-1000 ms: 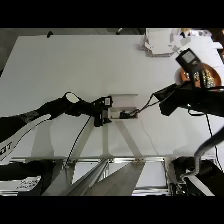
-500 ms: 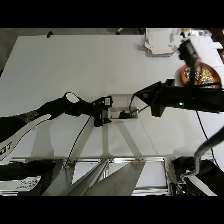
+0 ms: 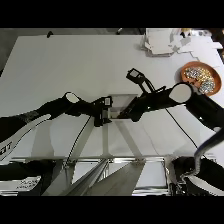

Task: Fold the box and place the chain.

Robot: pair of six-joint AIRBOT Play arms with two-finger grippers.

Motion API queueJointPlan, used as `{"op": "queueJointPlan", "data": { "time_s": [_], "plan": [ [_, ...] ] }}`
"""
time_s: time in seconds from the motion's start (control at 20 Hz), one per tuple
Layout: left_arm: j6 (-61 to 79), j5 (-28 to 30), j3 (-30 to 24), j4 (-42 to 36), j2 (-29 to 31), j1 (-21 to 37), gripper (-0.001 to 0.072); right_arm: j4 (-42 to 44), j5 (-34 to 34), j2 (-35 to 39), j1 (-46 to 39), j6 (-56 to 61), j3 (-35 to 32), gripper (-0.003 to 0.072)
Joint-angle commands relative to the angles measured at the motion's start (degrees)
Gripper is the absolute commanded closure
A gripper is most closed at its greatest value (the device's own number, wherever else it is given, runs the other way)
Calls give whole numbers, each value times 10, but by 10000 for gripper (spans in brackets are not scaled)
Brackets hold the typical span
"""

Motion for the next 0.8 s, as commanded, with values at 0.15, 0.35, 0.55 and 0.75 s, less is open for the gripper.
{"op": "queueJointPlan", "data": {
  "time_s": [0.15, 0.35, 0.55, 0.75],
  "plan": [
    [0, 0, 0, 0, 0, 0, 437, -34, -7, -43, 8, 25, 6, 451],
    [0, 0, 0, 0, 0, 0, 438, -75, 75, -17, -31, 32, 89, 392],
    [0, 0, 0, 0, 0, 0, 438, -243, 102, -12, -101, 142, 128, 441],
    [0, 0, 0, 0, 0, 0, 437, -330, 103, -53, -162, 249, 128, 441]
  ]
}}
